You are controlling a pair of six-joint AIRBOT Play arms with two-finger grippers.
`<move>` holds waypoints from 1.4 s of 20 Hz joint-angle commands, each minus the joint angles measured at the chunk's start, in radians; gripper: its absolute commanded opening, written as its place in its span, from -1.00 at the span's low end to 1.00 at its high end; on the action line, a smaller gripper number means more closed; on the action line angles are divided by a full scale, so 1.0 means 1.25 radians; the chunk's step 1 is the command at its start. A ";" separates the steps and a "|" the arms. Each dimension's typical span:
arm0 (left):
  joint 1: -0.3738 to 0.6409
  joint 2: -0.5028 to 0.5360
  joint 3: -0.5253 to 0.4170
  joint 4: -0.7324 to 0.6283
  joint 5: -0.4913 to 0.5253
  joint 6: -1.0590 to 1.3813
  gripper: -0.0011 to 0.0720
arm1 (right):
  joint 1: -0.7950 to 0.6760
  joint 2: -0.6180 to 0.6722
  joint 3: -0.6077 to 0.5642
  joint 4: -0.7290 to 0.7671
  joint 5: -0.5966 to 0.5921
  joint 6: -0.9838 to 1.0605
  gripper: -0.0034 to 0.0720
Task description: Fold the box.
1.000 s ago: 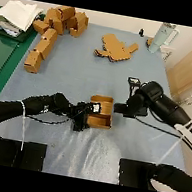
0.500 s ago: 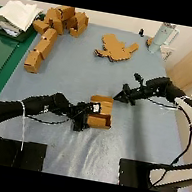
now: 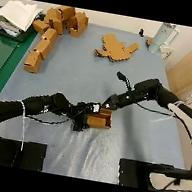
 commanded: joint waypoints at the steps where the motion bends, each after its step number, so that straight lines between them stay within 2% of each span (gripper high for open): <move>1: 0.000 0.000 0.001 0.000 0.000 0.000 0.49 | 0.070 0.158 -0.142 -0.062 0.125 -0.079 -0.91; 5: 0.000 0.000 0.001 0.000 0.000 0.000 0.49 | 0.181 0.344 -0.244 -0.187 0.303 -0.084 -0.91; 9: 0.000 0.000 0.001 0.000 0.000 0.000 0.49 | 0.288 0.476 -0.301 -0.353 0.456 -0.077 -0.91; 14: 0.000 0.000 0.001 0.000 0.000 0.000 0.49 | 0.449 0.540 -0.363 -0.687 0.623 -0.111 -0.90; 16: 0.000 0.000 0.001 0.000 0.000 0.000 0.49 | 0.490 0.538 -0.371 -0.770 0.664 -0.115 -0.88; 17: 0.000 0.000 0.001 0.000 0.000 0.000 0.49 | 0.502 0.535 -0.371 -0.782 0.675 -0.118 -0.71; 18: 0.000 0.000 0.001 0.000 0.000 0.000 0.49 | 0.511 0.533 -0.371 -0.782 0.679 -0.134 -0.24; 19: 0.000 0.000 0.001 0.000 0.000 0.000 0.49 | 0.518 0.528 -0.371 -0.776 0.680 -0.149 -0.01; 20: 0.000 0.000 0.001 0.000 0.000 0.000 0.49 | 0.525 0.520 -0.371 -0.776 0.681 -0.150 0.07; 23: 0.000 0.000 0.001 0.000 0.000 0.000 0.49 | 0.533 0.493 -0.371 -0.766 0.682 -0.151 0.12; 25: 0.000 0.000 0.001 0.000 0.000 0.000 0.49 | 0.533 0.476 -0.371 -0.764 0.683 -0.151 0.28; 28: 0.000 0.000 0.001 0.000 0.000 0.000 0.49 | 0.533 0.451 -0.371 -0.764 0.685 -0.152 0.28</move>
